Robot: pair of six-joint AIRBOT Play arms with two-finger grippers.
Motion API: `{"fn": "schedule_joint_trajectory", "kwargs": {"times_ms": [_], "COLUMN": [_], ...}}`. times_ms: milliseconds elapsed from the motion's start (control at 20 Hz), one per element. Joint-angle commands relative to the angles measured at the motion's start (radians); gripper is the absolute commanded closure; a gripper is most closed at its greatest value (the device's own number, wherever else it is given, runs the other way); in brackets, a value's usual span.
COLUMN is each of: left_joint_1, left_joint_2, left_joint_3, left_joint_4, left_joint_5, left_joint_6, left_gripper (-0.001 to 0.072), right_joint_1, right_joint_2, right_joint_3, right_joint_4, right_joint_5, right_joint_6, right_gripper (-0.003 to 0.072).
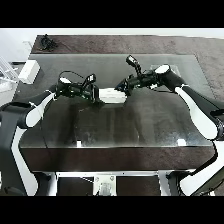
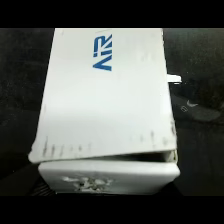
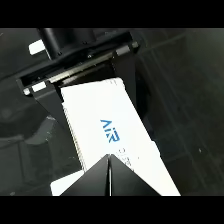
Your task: Fold the box and place the chain.
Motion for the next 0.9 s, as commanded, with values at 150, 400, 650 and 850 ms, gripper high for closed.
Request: {"fn": "schedule_joint_trajectory", "kwargs": {"times_ms": [150, 400, 650, 850], "left_joint_1": [-0.001, -0.001, -0.001, -0.001], "left_joint_2": [0.000, 0.000, 0.000, 0.000], "left_joint_3": [0.000, 0.000, 0.000, 0.000], "left_joint_4": [0.000, 0.000, 0.000, 0.000], "left_joint_5": [0.000, 0.001, 0.001, 0.001], "left_joint_6": [0.000, 0.000, 0.000, 0.000], "left_gripper": [0.0354, 0.0354, 0.0354, 0.0354], "right_joint_1": [0.014, 0.026, 0.021, 0.027], "right_joint_2": [-0.007, -0.006, 0.058, 0.074], "right_joint_3": [-0.140, -0.171, -0.142, -0.140], "right_joint_4": [0.040, -0.057, -0.005, 0.008], "right_joint_5": [-0.091, -0.066, -0.120, -0.116], "right_joint_6": [0.009, 0.082, 0.074, 0.075], "right_gripper": [0.0687, 0.0686, 0.0687, 0.0687]}}
